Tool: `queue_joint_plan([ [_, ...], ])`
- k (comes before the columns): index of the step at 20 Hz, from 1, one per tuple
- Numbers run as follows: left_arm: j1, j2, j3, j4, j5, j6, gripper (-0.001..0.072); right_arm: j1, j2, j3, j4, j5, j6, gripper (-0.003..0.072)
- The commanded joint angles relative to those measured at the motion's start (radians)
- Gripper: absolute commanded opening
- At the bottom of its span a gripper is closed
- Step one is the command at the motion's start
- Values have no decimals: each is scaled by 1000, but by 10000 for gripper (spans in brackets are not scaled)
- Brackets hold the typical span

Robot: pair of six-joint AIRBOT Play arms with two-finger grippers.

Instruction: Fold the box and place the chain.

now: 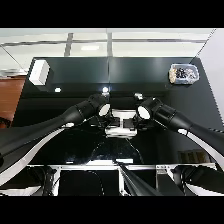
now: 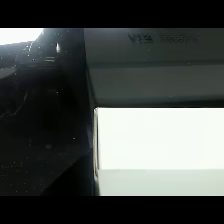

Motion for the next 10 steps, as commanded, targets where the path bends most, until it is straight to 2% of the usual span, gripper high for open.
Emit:
queue_joint_plan([
  [1, 0, -1, 0, 0, 0, 0, 25, 1, -15, 1, 31, -10, -13, 140],
  [2, 0, -1, 0, 0, 0, 0, 25, 1, -16, 1, 32, -12, -13, 12],
  [4, 0, -1, 0, 0, 0, 0, 25, 0, -15, 1, 30, -7, -13, 10],
  [7, 0, -1, 0, 0, 0, 0, 25, 0, -15, 1, 27, -12, -12, 20],
  [8, 0, -1, 0, 0, -1, 0, 25, 0, -15, 1, 27, -15, -12, 118],
  [9, 0, -1, 0, -1, -1, 0, 25, 0, -15, 1, 27, -15, -13, 145],
  [10, 0, -1, 0, -5, -1, 0, 25, 0, -15, 1, 27, -15, -13, 142],
])
